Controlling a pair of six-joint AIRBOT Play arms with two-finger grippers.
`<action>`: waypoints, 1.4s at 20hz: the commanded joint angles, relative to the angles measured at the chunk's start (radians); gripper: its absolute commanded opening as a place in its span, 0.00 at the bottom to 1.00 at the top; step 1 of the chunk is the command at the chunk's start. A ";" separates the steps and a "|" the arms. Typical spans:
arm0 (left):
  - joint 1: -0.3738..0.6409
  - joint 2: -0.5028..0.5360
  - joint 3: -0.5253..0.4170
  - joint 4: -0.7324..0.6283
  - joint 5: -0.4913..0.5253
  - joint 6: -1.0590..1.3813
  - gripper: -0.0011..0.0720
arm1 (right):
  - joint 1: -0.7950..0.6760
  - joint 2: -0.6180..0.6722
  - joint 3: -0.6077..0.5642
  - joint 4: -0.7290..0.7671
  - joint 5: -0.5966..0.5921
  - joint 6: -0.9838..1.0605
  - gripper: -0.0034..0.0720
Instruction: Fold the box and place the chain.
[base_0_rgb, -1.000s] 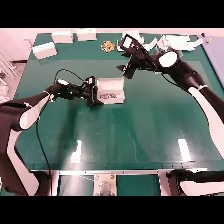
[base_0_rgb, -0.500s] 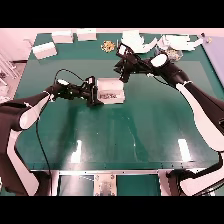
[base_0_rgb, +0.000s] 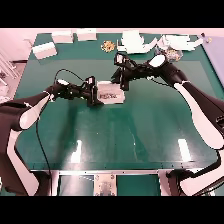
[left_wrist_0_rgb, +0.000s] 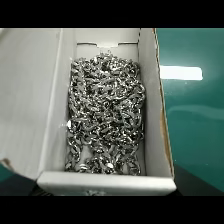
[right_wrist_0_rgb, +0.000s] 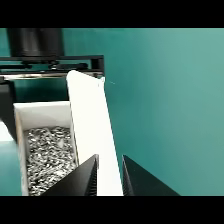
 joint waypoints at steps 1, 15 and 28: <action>0.000 0.000 0.000 0.000 0.000 0.000 0.72 | -0.002 -0.001 0.016 -0.021 0.081 0.005 0.31; 0.000 0.000 0.000 0.000 0.000 0.000 0.72 | -0.002 -0.002 0.021 -0.091 -0.042 -0.006 0.30; 0.000 0.000 0.000 0.000 0.000 0.000 0.72 | -0.002 -0.037 0.022 -0.065 0.056 -0.034 0.30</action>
